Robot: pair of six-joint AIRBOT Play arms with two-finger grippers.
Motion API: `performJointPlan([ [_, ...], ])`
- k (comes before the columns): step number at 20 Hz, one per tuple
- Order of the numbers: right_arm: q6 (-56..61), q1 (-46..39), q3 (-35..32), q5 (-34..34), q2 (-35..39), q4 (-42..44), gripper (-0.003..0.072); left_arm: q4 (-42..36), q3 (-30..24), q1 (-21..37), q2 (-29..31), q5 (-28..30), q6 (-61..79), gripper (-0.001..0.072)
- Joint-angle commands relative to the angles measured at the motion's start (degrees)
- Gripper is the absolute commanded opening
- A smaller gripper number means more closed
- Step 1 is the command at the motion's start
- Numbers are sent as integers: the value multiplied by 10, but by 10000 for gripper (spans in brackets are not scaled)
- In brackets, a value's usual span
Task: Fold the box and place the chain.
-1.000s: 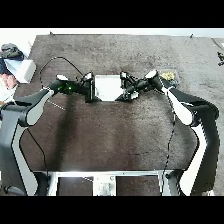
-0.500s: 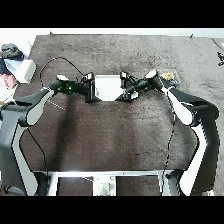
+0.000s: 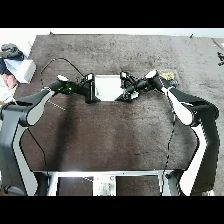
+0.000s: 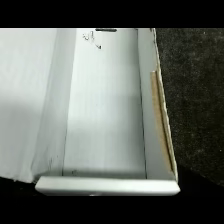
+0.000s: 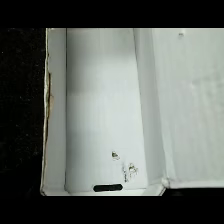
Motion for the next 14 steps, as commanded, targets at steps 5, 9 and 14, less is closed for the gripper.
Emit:
performJointPlan([
  [5, 0, 0, 0, 0, 0, 0, 471, -11, 1, 0, 0, -11, 4, 708],
  [9, 0, 0, 0, 0, 0, 0, 472, -10, 1, 0, 0, -18, 4, 708],
  [14, 0, 0, 0, 0, 0, 0, 472, -7, 1, 0, 0, -17, 4, 705],
])
